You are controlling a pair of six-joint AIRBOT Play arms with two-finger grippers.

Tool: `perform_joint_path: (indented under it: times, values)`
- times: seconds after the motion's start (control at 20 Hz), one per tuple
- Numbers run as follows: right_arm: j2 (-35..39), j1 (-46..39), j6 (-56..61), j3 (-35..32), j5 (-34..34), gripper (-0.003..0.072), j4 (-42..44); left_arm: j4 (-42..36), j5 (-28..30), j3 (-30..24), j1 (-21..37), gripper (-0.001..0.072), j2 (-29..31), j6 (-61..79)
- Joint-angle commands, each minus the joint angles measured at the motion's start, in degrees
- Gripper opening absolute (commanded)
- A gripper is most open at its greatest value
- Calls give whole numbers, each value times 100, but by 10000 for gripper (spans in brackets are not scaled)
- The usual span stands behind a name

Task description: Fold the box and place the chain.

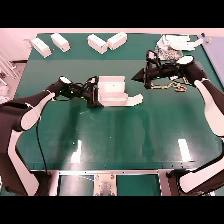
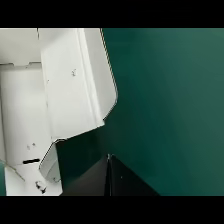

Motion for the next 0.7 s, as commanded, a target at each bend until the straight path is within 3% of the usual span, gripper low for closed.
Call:
perform_joint_path:
  times: [0.0, 0.05, 0.15, 0.3, 0.35, 0.4, 0.65]
  values:
    - [509, -149, 4, -778, 2, 6, -127, 2, 2, -2, 2, 569, 4, 2]
    - [614, -140, -149, -1036, 17, 17, -212, 2, 0, 0, 2, 569, 4, 2]
    - [695, -142, -420, -1401, 87, 469, -284, 2, 2, -2, 2, 569, 4, 2]
    - [669, -118, -741, -1709, 70, 494, -264, 2, 4, -2, 2, 569, 4, 2]
    - [638, -90, -848, -1746, 20, 559, -267, 2, 7, 0, 2, 569, 4, 2]
    - [592, -44, -951, -1746, -28, 571, -267, 2, 4, 0, 2, 568, 4, 2]
    - [363, 306, -1467, -1738, -356, 571, -70, 2, 7, 0, 2, 569, 4, 2]
